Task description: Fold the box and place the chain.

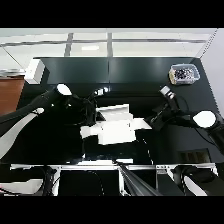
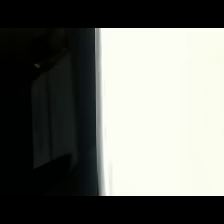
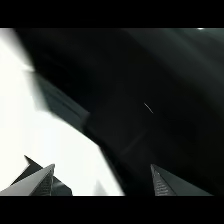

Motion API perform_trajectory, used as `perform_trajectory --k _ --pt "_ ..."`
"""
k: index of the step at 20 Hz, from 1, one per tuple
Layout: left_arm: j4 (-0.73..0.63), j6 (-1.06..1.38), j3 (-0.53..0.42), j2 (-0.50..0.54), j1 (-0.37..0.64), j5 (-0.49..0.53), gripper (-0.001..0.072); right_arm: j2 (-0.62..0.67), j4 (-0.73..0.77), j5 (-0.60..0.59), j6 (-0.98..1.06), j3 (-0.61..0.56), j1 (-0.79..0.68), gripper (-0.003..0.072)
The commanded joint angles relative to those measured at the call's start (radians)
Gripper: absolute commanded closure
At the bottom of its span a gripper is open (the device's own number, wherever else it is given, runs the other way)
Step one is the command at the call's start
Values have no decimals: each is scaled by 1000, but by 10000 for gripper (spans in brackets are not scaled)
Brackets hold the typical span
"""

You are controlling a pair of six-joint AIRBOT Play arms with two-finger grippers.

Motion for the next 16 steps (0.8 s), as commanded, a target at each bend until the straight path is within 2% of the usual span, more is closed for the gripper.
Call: perform_trajectory --k 1,4,6,10,12,16 --pt "6 82 -13 -25 -21 123 683 0 23 -9 -365 1 95 -16" --pt "24 82 4 -43 -21 115 683 -35 2 32 -385 1 116 -16" --pt "34 82 20 -44 -21 116 683 -82 27 88 -476 1 135 -16" --pt "134 -12 53 -44 -23 92 682 -184 25 109 -591 1 199 -16" --pt "143 -13 55 -44 -23 63 682 -217 26 80 -607 1 233 -16" --pt "142 -16 55 -44 -29 50 682 -281 46 -61 -606 0 311 -16"
